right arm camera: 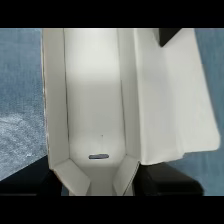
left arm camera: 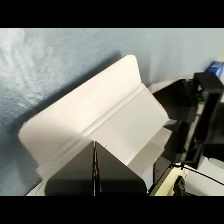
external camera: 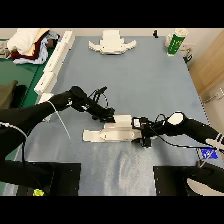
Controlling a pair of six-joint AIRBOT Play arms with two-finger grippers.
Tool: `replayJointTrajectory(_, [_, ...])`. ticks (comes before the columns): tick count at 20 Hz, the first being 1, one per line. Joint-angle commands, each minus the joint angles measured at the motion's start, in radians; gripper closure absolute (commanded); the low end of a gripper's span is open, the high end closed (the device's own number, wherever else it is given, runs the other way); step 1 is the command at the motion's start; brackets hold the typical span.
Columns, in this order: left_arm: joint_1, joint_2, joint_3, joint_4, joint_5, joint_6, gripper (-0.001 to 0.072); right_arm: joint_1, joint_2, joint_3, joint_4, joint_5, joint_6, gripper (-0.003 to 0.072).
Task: Fold the box.
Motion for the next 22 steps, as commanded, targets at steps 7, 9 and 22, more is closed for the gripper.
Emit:
replayJointTrajectory(7, [0.032,0.424,0.005,0.386,-0.097,0.108,0.0697,0.001,0.001,0.0,0.002,0.0,0.001,0.015])
replayJointTrajectory(9, [-0.011,0.512,-0.047,0.433,-0.105,0.252,0.0697,0.001,0.001,0.0,0.001,0.0,0.001,0.015])
replayJointTrajectory(22, [0.028,0.525,-0.396,0.256,0.044,1.022,0.0021,0.001,0.001,0.0,0.002,0.0,0.001,0.015])
